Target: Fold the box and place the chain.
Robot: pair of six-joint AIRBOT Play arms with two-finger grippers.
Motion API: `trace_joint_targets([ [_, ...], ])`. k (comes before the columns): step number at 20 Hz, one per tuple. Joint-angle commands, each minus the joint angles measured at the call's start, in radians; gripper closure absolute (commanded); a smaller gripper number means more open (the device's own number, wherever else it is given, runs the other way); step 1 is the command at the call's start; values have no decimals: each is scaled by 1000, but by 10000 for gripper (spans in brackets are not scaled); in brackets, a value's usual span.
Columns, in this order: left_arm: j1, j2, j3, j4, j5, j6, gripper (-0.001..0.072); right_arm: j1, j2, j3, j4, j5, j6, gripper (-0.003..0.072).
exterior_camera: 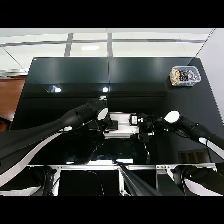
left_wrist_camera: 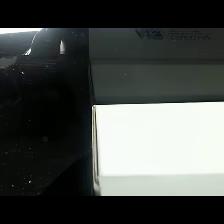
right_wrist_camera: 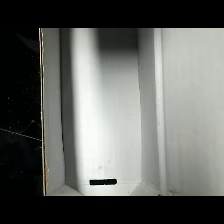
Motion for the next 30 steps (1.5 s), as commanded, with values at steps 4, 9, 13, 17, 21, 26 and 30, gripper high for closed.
trace_joint_targets([
  [4,1,0,1,-6,0,-1,681,0,0,-1,1,0,0,620],
  [9,1,0,1,-17,0,0,681,0,0,-1,1,0,0,620],
  [13,1,0,1,-17,0,0,682,0,0,-1,1,0,0,620],
  [17,1,1,1,-17,0,0,681,-2,2,0,5,55,31,620],
  [21,1,1,1,-17,0,-1,682,-2,28,27,12,150,48,51],
  [26,1,1,1,-9,-9,-1,682,-2,134,27,-140,138,82,55],
  [30,1,1,13,72,-55,-18,683,-38,180,27,-204,136,106,55],
])
